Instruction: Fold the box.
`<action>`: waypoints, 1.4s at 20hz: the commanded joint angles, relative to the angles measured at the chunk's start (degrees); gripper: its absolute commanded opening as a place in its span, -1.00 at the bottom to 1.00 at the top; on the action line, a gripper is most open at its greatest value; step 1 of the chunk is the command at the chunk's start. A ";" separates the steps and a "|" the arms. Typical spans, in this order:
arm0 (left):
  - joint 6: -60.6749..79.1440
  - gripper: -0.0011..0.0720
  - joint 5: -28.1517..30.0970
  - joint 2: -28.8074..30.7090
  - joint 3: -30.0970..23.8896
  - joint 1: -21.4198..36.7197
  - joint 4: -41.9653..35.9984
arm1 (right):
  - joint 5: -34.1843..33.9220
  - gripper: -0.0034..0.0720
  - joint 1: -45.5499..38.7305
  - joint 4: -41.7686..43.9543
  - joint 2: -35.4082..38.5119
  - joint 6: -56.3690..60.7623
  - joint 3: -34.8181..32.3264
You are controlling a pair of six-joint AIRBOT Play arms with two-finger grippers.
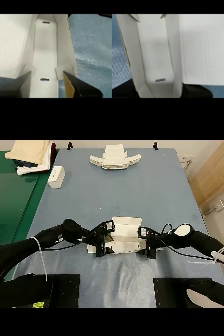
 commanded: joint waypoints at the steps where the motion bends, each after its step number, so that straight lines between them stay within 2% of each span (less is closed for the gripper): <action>1: -4.92 0.22 0.17 0.92 0.02 0.13 5.51 | 0.00 0.45 0.02 0.07 -0.02 0.04 0.02; 2: -10.08 -0.42 0.24 2.25 0.02 0.13 10.36 | 0.02 0.45 0.02 0.04 -0.02 0.04 0.02; 3: -16.02 -0.83 0.24 3.89 0.02 0.13 16.13 | 0.02 0.45 0.02 0.04 -0.02 0.02 0.02; 4: -22.71 -0.93 0.26 5.77 0.02 0.13 22.12 | 0.02 0.45 0.02 0.04 -0.02 0.04 0.02; 6: -39.08 -0.93 -0.02 10.36 0.02 0.13 35.28 | 0.02 0.45 0.02 0.04 -0.02 0.04 0.02; 10: -80.35 -0.93 -3.15 21.38 0.02 0.83 54.45 | 0.02 0.45 0.02 0.07 -0.02 0.04 0.02; 13: -113.83 -0.93 -12.50 25.70 0.00 5.99 67.69 | 0.02 0.45 0.02 0.04 -0.02 0.04 0.02; 14: -120.02 -0.93 -15.78 25.79 0.00 9.29 69.64 | 0.02 0.45 0.02 0.07 -0.02 0.04 0.02; 15: -120.67 -0.93 -17.49 25.27 -0.17 12.81 67.80 | 0.02 0.45 0.02 0.07 -0.02 0.04 0.02; 17: -113.52 -0.93 -17.77 22.93 -1.01 19.04 55.23 | 0.02 0.45 0.02 0.07 -0.02 0.04 0.02; 19: -105.26 -0.93 -15.39 20.02 -2.69 21.14 43.08 | 0.02 0.45 0.02 0.04 -0.02 0.04 0.02; 24: -98.66 -0.93 -7.89 11.87 -5.95 17.59 30.88 | 0.02 0.45 0.02 0.04 -0.02 0.04 0.02; 26: -96.06 -0.93 -4.28 11.19 -5.95 15.06 26.60 | 0.02 0.45 0.02 0.04 -0.02 0.04 0.02; 28: -95.32 -0.93 -3.41 11.23 -5.95 13.22 24.92 | 0.02 0.45 0.02 0.07 -0.02 0.04 0.02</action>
